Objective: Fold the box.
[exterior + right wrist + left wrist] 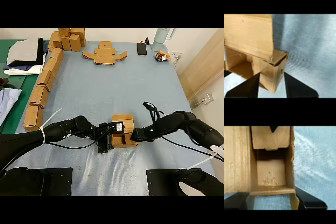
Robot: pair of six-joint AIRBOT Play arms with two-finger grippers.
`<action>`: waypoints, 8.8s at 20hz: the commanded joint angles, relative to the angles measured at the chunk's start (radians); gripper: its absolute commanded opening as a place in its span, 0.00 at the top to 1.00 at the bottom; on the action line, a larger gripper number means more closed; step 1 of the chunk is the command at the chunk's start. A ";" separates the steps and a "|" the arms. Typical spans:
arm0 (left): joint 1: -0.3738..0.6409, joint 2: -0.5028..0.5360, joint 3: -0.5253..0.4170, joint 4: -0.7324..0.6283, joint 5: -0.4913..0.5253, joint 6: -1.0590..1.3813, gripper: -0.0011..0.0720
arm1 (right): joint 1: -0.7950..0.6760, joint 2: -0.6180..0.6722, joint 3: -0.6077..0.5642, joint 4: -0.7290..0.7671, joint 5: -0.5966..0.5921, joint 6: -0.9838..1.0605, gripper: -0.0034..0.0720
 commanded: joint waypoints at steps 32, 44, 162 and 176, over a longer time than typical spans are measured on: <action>-0.001 0.000 0.000 0.000 0.000 0.000 0.48 | 0.418 -0.282 0.235 -0.546 -0.186 0.754 0.95; -0.001 0.000 0.000 0.000 0.000 0.000 0.48 | 0.410 -0.154 0.262 -0.528 -0.249 0.727 0.36; -0.001 0.000 0.000 0.000 0.000 0.000 0.48 | 0.445 0.290 -0.220 -0.341 0.469 -0.971 0.75; -0.001 0.000 0.000 0.000 0.000 0.000 0.48 | 0.444 0.295 -0.171 -0.272 0.396 -0.902 0.45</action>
